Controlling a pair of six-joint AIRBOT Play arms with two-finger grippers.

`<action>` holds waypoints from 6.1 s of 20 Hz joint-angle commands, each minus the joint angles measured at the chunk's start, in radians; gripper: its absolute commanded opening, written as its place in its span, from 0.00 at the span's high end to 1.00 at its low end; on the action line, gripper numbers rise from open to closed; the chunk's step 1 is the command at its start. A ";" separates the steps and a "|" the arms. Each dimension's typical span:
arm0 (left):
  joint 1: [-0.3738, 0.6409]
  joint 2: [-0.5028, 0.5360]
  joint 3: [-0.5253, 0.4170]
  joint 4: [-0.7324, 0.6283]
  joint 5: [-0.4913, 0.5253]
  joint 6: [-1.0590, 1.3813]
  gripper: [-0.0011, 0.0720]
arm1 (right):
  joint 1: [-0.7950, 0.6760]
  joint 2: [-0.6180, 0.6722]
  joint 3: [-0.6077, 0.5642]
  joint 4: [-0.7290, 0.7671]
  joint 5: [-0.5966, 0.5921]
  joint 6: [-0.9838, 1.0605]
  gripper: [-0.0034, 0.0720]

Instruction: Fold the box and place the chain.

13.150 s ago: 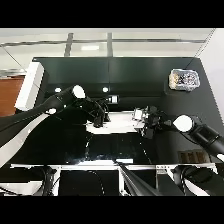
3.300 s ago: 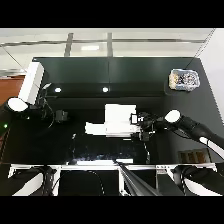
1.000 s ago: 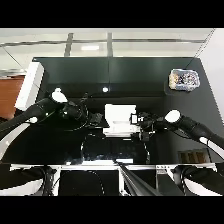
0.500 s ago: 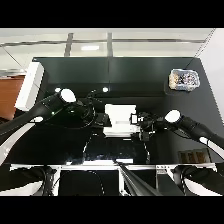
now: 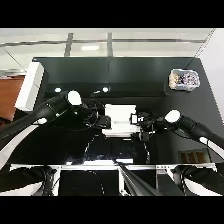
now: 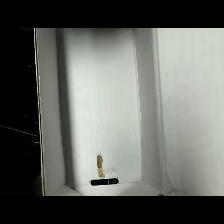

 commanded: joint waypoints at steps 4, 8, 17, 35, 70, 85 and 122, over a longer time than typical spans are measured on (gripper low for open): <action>-0.039 -0.001 0.002 0.070 0.057 -0.090 0.31 | 0.000 0.000 0.000 0.000 0.000 0.000 0.69; -0.043 -0.001 0.014 0.110 0.029 -0.154 0.32 | 0.000 0.000 0.000 0.000 0.000 0.000 0.69; -0.139 -0.002 0.065 0.249 0.028 -0.304 0.33 | 0.000 0.000 0.000 0.000 0.000 0.000 0.69; -0.205 -0.039 0.068 0.433 0.052 -0.602 0.45 | 0.000 0.000 0.000 0.000 0.000 0.000 0.69; -0.288 -0.151 0.214 0.565 -0.029 -0.779 0.40 | 0.000 0.000 0.000 0.000 0.000 0.000 0.69; -0.285 -0.151 0.216 0.565 -0.030 -0.785 0.95 | 0.000 0.000 0.000 0.000 -0.002 0.000 0.69; -0.266 -0.151 0.218 0.579 -0.077 -0.763 0.95 | 0.001 0.138 0.008 0.005 0.079 0.040 0.73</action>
